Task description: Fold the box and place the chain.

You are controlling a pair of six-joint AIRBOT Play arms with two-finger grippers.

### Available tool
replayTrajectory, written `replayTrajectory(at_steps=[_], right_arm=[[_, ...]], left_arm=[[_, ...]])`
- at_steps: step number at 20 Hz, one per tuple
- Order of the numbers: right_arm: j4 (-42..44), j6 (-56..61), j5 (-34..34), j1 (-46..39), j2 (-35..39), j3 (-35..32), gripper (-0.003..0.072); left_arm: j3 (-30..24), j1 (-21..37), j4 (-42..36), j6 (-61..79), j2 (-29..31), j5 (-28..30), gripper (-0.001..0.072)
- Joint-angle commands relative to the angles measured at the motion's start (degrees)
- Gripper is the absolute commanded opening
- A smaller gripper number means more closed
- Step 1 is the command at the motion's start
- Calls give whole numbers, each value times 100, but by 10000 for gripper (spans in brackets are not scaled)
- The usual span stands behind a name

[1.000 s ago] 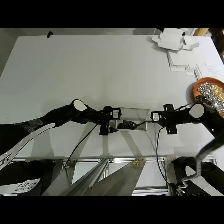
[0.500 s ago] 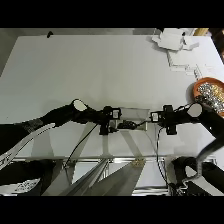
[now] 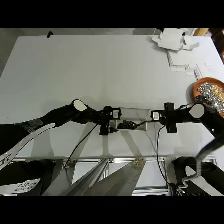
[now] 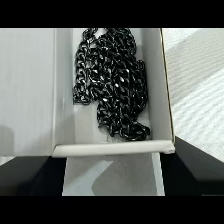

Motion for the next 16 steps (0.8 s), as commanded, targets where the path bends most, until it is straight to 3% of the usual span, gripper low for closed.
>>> replayTrajectory(at_steps=[1,5,7,10,16], right_arm=[[2,-22,-83,4,-114,2,155],[0,-20,-85,4,-319,2,148],[-2,-20,-59,4,-319,2,36],[-7,-13,98,4,-223,2,17],[306,96,667,7,964,2,18]], left_arm=[[0,4,0,0,2,0,254],[0,4,0,0,2,0,254],[0,4,0,0,2,0,254],[0,4,0,0,2,0,254],[0,4,0,0,2,0,254]])
